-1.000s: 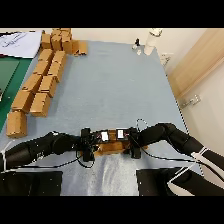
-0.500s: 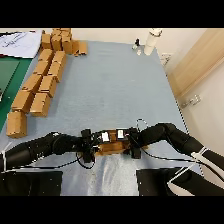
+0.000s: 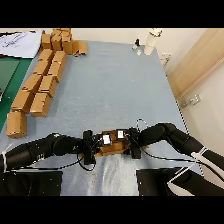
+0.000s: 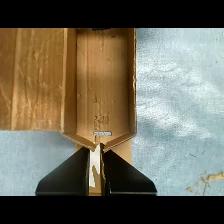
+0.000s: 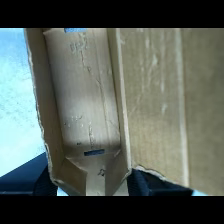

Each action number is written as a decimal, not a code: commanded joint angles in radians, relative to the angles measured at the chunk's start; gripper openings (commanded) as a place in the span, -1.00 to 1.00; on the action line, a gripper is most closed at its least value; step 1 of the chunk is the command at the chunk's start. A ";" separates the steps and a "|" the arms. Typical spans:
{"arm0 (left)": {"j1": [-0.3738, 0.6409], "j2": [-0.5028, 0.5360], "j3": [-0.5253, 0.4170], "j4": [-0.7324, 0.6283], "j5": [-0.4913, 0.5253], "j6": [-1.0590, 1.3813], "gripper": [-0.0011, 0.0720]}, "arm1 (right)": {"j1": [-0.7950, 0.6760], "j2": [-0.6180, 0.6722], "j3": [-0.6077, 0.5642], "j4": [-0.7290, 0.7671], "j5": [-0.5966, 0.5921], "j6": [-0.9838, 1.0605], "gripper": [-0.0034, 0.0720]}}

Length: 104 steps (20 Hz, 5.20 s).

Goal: Fold the box.

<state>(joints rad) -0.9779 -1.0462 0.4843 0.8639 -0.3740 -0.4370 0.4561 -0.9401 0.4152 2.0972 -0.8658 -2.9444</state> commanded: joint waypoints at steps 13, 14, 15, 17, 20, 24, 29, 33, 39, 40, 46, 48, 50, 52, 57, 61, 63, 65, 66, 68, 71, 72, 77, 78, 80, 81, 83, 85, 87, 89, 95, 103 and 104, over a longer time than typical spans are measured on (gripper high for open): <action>-0.032 -0.008 0.000 -0.083 0.130 0.003 -0.68 | 0.000 0.000 0.001 0.001 0.001 0.001 0.46; -0.032 -0.008 0.000 -0.083 0.138 0.003 -0.59 | 0.000 0.000 0.001 0.001 0.001 0.001 0.46; -0.032 -0.008 0.000 -0.083 0.140 0.003 -0.04 | 0.000 0.000 0.001 0.001 0.001 0.001 0.46; -0.032 -0.008 0.000 -0.083 0.139 0.002 0.27 | 0.000 0.000 0.001 0.001 0.001 0.001 0.46; -0.032 -0.008 0.000 -0.083 0.140 0.002 0.27 | 0.000 0.000 0.001 0.001 0.001 0.001 0.46; -0.032 -0.008 0.000 -0.083 0.140 0.002 0.26 | 0.000 0.000 0.001 0.001 0.001 0.001 0.46; 0.000 0.013 0.000 -0.047 0.098 -0.039 -0.94 | 0.000 0.000 0.001 0.001 0.001 0.001 0.46; 0.089 0.138 0.001 0.192 -0.068 -0.395 -0.94 | 0.000 0.000 0.001 0.001 0.001 0.001 0.46; 0.242 0.424 -0.003 0.777 -0.407 -1.413 -0.94 | 0.000 0.000 0.001 0.001 0.001 0.001 0.46; 0.296 0.441 -0.017 0.826 -0.477 -1.651 -0.94 | 0.000 0.000 0.001 0.001 0.001 0.001 0.46; 0.361 0.354 -0.119 0.297 -0.466 -1.514 -0.94 | 0.000 0.000 0.001 0.001 0.001 0.001 0.46; 0.302 0.282 -0.119 0.240 -0.404 -1.514 -0.94 | 0.000 0.000 0.001 0.001 0.001 0.001 0.46; 0.233 0.218 -0.119 0.168 -0.314 -1.510 -0.94 | 0.000 0.000 0.001 0.001 0.001 0.001 0.46; 0.176 0.177 -0.119 0.124 -0.239 -1.511 -0.94 | 0.000 0.000 0.001 0.000 0.001 0.001 0.46; 0.135 0.134 -0.119 0.068 -0.169 -1.511 -0.94 | 0.000 0.000 0.001 0.000 0.001 0.001 0.46; 0.120 0.134 -0.119 -0.052 -0.108 -1.441 -0.94 | 0.000 0.000 0.001 0.001 0.001 0.001 0.46; 0.100 0.134 -0.119 -0.140 -0.084 -1.383 -0.94 | 0.000 0.000 0.001 0.001 0.001 0.001 0.46; 0.079 0.134 -0.109 -0.188 -0.063 -1.350 -0.94 | 0.000 0.000 0.001 0.000 0.001 0.001 0.46; 0.074 0.134 -0.099 -0.187 -0.062 -1.350 -0.94 | 0.000 0.000 0.001 0.001 0.001 0.001 0.46; 0.074 0.134 -0.075 -0.186 -0.062 -1.352 -0.95 | 0.000 0.000 0.001 0.000 0.001 0.001 0.46; 0.074 0.130 -0.037 -0.069 -0.076 -1.472 -0.96 | 0.000 0.000 0.001 0.001 0.001 0.001 0.46; 0.074 0.127 -0.027 -0.009 -0.084 -1.533 -0.96 | 0.000 0.000 0.001 0.000 0.001 0.001 0.46; 0.073 0.123 0.036 0.297 -0.172 -1.788 -0.96 | 0.000 0.000 0.001 0.000 0.001 0.001 0.46; 0.067 0.123 0.051 0.349 -0.204 -1.834 -0.96 | 0.000 0.000 0.001 0.000 0.001 0.001 0.46; 0.040 0.123 0.067 0.370 -0.185 -1.861 -0.96 | 0.000 0.000 0.001 0.001 0.001 0.001 0.46; 0.026 0.123 0.067 0.365 -0.159 -1.861 -0.94 | 0.000 0.000 0.001 0.001 0.001 0.001 0.46; 0.012 0.124 0.067 0.362 -0.133 -1.860 -0.93 | 0.000 0.000 0.001 0.001 0.001 0.001 0.46; 0.012 0.124 0.067 0.354 -0.135 -1.860 -0.93 | 0.000 0.000 0.001 0.001 0.001 0.001 0.46; 0.012 0.124 0.067 0.348 -0.134 -1.860 -0.22 | 0.000 0.000 0.001 0.001 0.001 0.001 0.46; 0.012 0.124 0.067 0.348 -0.135 -1.857 -0.03 | 0.000 0.000 0.001 0.001 0.001 0.001 0.46; 0.011 0.124 0.068 0.336 -0.129 -1.856 0.03 | 0.000 0.000 0.001 0.001 0.001 0.001 0.45; 0.006 0.123 0.068 0.232 -0.124 -1.762 0.53 | 0.000 0.000 0.001 0.000 0.001 0.001 0.46; 0.006 0.124 0.068 0.232 -0.116 -1.762 0.53 | 0.000 0.000 0.001 0.001 0.001 0.001 0.46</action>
<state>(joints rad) -0.9710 -0.9226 0.5518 1.1137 -0.5014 -2.2169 0.4572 -0.9401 0.4156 2.0975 -0.8646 -2.9440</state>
